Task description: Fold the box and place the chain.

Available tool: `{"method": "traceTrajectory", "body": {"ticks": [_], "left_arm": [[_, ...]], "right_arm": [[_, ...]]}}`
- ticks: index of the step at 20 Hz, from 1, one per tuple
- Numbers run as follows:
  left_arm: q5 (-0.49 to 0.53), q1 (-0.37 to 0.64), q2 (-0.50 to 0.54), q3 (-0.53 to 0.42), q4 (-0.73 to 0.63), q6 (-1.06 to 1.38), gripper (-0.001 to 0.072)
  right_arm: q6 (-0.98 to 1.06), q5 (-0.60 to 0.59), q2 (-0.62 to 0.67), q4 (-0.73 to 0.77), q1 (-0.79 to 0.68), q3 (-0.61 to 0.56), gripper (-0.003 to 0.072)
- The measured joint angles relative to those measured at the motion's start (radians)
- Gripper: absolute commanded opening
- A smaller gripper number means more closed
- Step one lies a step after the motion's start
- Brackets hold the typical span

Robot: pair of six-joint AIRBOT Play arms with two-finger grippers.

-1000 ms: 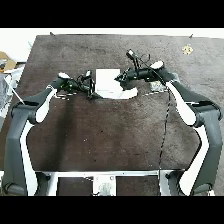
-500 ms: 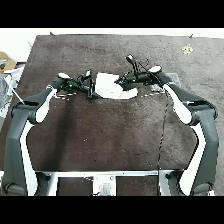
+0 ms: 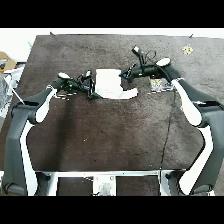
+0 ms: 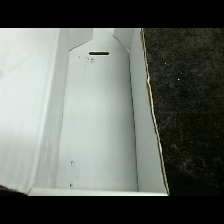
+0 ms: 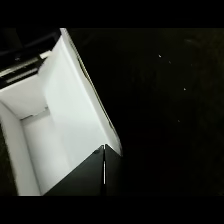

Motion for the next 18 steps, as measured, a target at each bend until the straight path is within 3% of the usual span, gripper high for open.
{"method": "traceTrajectory", "body": {"ticks": [4, 5, 6, 7, 11, 12, 13, 18], "left_arm": [[0.0, 0.0, 0.0, 0.0, 0.0, 0.0, 0.013], [0.0, 0.0, 0.0, 0.0, 0.0, 0.0, 0.013], [0.0, 0.0, 0.0, 0.0, 0.0, 0.0, 0.013], [0.0, 0.0, 0.0, 0.0, 0.0, 0.0, 0.013], [0.0, 0.0, 0.0, 0.0, 0.0, -0.001, 0.013], [0.0, 0.0, 0.0, 0.0, 0.0, -0.001, 0.0129], [0.0, 0.0, 0.0, 0.0, 0.0, -0.001, 0.013], [0.0, 0.0, 0.0, 0.0, -0.001, -0.002, 0.013]], "right_arm": [[0.018, 0.053, 0.139, -0.141, 0.026, -0.044, 0.0001], [0.021, 0.052, 0.168, -0.189, 0.038, -0.066, 0.0094], [0.025, 0.03, 0.191, -0.239, 0.051, -0.091, 0.052], [0.025, 0.014, 0.204, -0.289, 0.059, -0.115, 0.0623], [-0.058, -0.049, 0.19, -0.419, 0.074, -0.184, 0.0622], [-0.085, -0.058, 0.177, -0.438, 0.078, -0.192, 0.053], [-0.102, -0.067, 0.167, -0.446, 0.078, -0.197, 0.0512], [-0.161, -0.093, 0.115, -0.475, 0.082, -0.21, 0.0513]]}}
